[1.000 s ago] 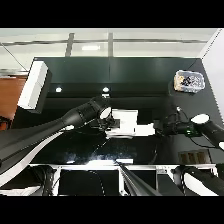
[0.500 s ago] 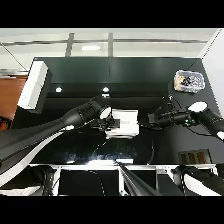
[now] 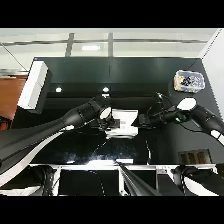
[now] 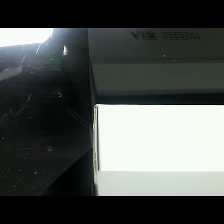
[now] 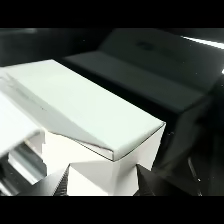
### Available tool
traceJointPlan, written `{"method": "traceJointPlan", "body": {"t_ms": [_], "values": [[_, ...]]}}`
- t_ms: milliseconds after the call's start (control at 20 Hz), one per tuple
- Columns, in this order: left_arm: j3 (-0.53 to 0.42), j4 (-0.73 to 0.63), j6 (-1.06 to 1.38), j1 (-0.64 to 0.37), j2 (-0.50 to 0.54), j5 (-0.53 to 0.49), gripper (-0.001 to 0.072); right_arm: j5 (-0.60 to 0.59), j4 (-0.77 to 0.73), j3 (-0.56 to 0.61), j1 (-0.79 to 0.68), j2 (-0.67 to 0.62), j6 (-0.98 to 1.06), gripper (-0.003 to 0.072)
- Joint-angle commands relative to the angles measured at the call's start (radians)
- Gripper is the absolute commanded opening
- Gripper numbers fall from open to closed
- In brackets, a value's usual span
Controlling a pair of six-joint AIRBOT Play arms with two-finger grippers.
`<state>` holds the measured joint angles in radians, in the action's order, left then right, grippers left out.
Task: Fold the box and place the chain.
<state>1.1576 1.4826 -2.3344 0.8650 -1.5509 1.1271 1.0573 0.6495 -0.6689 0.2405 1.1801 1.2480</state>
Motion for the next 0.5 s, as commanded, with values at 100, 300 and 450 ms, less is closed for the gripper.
{"method": "traceJointPlan", "body": {"t_ms": [100, 300, 450], "values": [[0.001, 0.000, 0.000, -0.001, 0.000, -0.001, 0.0030, -0.086, 0.234, -0.067, 0.148, 0.000, 0.305, 0.0449], [0.001, 0.000, 0.000, -0.001, 0.000, -0.001, 0.0030, -0.119, 0.410, -0.097, 0.226, 0.005, 0.490, 0.0431], [0.001, 0.000, 0.000, -0.001, 0.000, -0.003, 0.0030, -0.097, 0.570, -0.130, 0.291, 0.024, 0.640, 0.0430]]}}
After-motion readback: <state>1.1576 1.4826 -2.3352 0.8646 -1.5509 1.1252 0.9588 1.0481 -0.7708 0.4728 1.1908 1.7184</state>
